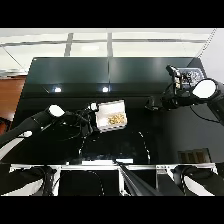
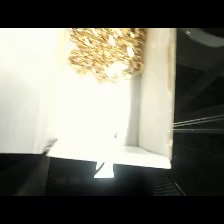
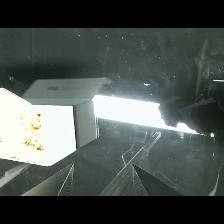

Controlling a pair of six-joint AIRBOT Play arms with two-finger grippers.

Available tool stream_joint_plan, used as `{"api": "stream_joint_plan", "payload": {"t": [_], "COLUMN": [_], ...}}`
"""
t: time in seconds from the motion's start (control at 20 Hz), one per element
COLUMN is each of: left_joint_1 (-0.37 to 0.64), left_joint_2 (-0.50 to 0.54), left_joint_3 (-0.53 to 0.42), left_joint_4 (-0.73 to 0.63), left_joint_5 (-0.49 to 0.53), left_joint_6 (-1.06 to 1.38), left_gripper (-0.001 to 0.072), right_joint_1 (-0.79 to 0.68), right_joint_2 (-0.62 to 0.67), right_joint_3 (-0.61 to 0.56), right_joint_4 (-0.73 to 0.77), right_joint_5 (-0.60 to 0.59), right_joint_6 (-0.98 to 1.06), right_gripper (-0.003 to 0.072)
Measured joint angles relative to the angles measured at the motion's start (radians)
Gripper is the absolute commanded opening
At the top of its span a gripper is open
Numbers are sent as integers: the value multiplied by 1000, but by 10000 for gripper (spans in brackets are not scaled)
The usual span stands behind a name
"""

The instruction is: Fold the box and place the chain.

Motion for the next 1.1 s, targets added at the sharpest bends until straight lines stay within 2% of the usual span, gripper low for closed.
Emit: {"api": "stream_joint_plan", "payload": {"t": [0.75,0.8,0.85,0.9,0.95,1.0,1.05,1.1], "left_joint_1": [-5,-5,-5,-5,-5,-5,-5,-5], "left_joint_2": [-24,-24,-24,-24,-25,-25,-25,-25], "left_joint_3": [29,29,29,29,29,29,29,29], "left_joint_4": [-13,-18,-25,-31,-35,-39,-42,-45], "left_joint_5": [-2,-2,-2,-3,-2,-1,-1,0], "left_joint_6": [149,156,161,167,169,171,173,174], "left_gripper": [692,656,533,454,412,387,388,388], "right_joint_1": [0,0,3,12,25,45,67,95], "right_joint_2": [-2,-5,-9,-16,-25,-37,-52,-68], "right_joint_3": [0,0,-1,-2,-3,-4,-4,-3], "right_joint_4": [3,3,1,-5,-5,-5,-5,-5], "right_joint_5": [-32,-38,-51,-71,-97,-132,-180,-239], "right_joint_6": [0,0,0,0,-1,0,-7,-24], "right_gripper": [428,428,428,430,453,688,720,720]}}
